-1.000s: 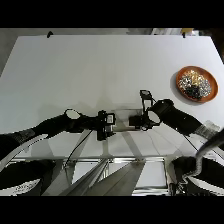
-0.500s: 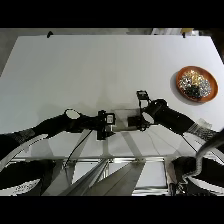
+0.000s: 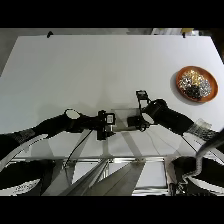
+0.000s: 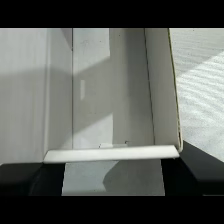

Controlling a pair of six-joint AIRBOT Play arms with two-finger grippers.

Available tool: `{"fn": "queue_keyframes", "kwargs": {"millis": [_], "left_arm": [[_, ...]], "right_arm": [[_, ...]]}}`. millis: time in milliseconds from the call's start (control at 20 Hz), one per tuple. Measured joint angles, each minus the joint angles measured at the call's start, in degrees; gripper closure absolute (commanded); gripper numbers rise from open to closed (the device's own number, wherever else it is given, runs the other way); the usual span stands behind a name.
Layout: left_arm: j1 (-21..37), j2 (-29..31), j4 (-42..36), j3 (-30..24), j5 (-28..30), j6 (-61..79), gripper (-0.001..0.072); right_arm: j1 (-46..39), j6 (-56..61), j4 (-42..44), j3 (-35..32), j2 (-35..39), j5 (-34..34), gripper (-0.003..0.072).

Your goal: Fold the box and place the chain.

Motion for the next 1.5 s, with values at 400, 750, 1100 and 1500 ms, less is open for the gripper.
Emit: {"fn": "queue_keyframes", "kwargs": {"millis": [400, 750, 1100, 1500], "left_arm": [[0.0, 0.0, 0.0, 0.0, 0.0, 0.0, 0.0539], [0.0, 0.0, 0.0, 0.0, 0.0, 0.0, 0.0539], [0.0, 0.0, 0.0, 0.0, 0.0, 0.0, 0.0539], [0.0, 0.0, 0.0, 0.0, 0.0, 0.0, 0.0539]], "right_arm": [[0.0, -0.8, -0.2, 0.0, 0.1, 0.3, 0.0294], [-0.7, -11.0, -1.5, 1.5, 6.9, 4.9, 0.0286], [-14.8, -29.2, -1.6, 14.9, 10.9, 16.7, 0.0399], [-43.8, -44.0, -1.8, 20.5, 8.0, 8.8, 0.0466]]}}
